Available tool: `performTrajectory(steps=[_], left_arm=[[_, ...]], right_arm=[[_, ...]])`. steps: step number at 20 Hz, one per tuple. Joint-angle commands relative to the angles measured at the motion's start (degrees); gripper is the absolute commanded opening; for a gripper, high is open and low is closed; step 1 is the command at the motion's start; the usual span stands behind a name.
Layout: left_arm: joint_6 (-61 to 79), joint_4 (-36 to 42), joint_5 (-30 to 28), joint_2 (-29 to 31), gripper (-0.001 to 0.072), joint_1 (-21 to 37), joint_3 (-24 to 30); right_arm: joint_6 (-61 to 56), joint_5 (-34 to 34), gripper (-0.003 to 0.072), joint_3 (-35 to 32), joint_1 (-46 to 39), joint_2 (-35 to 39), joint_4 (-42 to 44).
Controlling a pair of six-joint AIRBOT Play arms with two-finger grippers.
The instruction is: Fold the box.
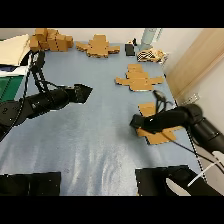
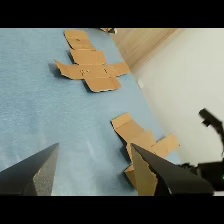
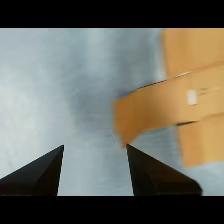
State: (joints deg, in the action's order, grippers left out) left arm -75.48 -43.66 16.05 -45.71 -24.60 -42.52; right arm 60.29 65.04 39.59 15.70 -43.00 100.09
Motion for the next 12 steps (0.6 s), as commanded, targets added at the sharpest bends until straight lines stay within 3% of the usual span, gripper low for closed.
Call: performTrajectory(steps=[1,3,7,12], left_arm=[[0.0,0.2,-0.3,0.0,0.0692,0.0,0.0],[0.0,0.4,-0.9,0.0,0.0692,0.0,0.0],[0.0,0.4,-0.6,0.0,0.0692,0.0,0.0],[0.0,0.4,-0.2,0.0,0.0692,-0.1,0.0]], right_arm=[[0.2,12.9,0.0573,6.9,-13.3,-0.9,-11.5],[7.7,15.0,0.0573,10.6,-23.8,-3.1,-17.2],[24.6,11.8,0.0574,17.0,-42.5,-13.8,-15.4],[39.0,4.1,0.0574,22.6,-51.5,-30.1,-8.0]])
